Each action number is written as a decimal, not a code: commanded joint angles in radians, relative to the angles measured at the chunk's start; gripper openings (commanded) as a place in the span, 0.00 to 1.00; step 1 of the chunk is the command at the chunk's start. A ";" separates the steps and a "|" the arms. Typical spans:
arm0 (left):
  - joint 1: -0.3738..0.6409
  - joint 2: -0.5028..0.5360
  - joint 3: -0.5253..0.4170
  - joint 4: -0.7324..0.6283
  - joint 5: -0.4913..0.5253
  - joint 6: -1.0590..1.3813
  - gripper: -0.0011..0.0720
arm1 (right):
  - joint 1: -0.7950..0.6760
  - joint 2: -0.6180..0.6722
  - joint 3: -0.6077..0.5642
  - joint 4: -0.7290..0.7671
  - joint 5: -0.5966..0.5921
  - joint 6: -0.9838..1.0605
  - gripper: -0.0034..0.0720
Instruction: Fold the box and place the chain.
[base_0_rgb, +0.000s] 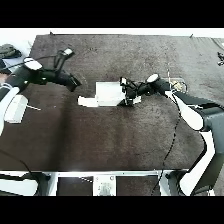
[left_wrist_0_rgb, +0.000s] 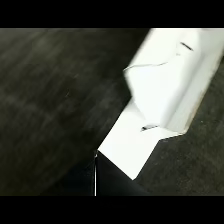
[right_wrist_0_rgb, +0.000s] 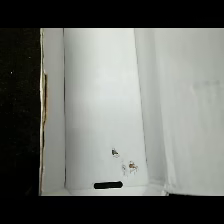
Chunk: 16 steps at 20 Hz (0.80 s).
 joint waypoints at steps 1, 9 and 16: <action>0.087 0.024 -0.080 0.002 0.005 -0.285 0.02 | 0.000 0.000 0.000 0.000 0.000 0.000 0.45; 0.104 -0.080 -0.143 -0.011 -0.032 -0.407 0.03 | 0.001 0.000 0.000 0.000 0.001 0.000 0.45; 0.102 -0.156 -0.149 -0.068 -0.059 -0.427 0.03 | 0.000 0.000 0.000 0.000 0.000 0.000 0.45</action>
